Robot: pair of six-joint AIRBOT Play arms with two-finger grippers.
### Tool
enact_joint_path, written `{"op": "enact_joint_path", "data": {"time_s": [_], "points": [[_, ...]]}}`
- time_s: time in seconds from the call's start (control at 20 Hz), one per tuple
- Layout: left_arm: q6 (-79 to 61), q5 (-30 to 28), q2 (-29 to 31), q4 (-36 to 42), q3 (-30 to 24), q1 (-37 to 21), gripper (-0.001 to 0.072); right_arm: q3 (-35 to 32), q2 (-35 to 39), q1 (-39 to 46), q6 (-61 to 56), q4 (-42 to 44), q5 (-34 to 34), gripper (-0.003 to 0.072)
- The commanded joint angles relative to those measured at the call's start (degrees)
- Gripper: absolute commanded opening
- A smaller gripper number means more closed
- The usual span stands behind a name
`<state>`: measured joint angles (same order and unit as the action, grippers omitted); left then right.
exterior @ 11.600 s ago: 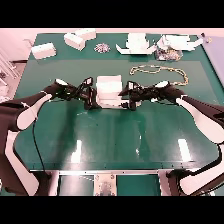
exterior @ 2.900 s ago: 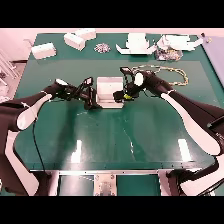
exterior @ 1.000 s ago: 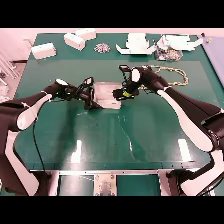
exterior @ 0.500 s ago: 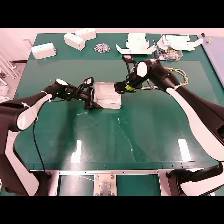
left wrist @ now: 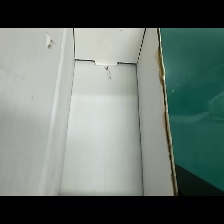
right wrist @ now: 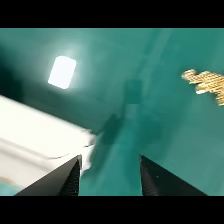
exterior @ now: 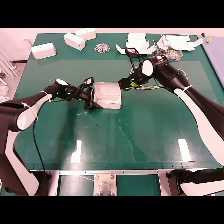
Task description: Fold the box and place the chain.
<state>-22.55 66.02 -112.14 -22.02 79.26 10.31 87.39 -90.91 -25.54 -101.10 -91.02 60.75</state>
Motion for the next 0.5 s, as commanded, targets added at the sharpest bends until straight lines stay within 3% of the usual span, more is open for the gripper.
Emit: {"op": "enact_joint_path", "data": {"time_s": [0.0, 0.2, 0.3, 0.45], "points": [[0.02, 0.0, 0.04, 0.0, 0.02, 0.0, 0.063, -1.09, 0.15, 2.4, 6.03, -9.94, -3.78, 0.0448], [0.02, 0.04, 0.04, 0.0, 0.02, 0.0, 0.063, -3.78, 0.15, 10.38, 26.03, -3.65, -12.87, 0.0448], [0.02, 0.02, 0.04, 0.0, 0.02, 0.0, 0.063, -5.22, 0.11, 14.62, 39.98, 7.08, -17.7, 0.0448], [0.02, 0.07, 0.04, 0.02, 0.02, 0.0, 0.063, -5.55, -2.03, 20.41, 68.13, 28.35, -16.57, 0.0446]]}}
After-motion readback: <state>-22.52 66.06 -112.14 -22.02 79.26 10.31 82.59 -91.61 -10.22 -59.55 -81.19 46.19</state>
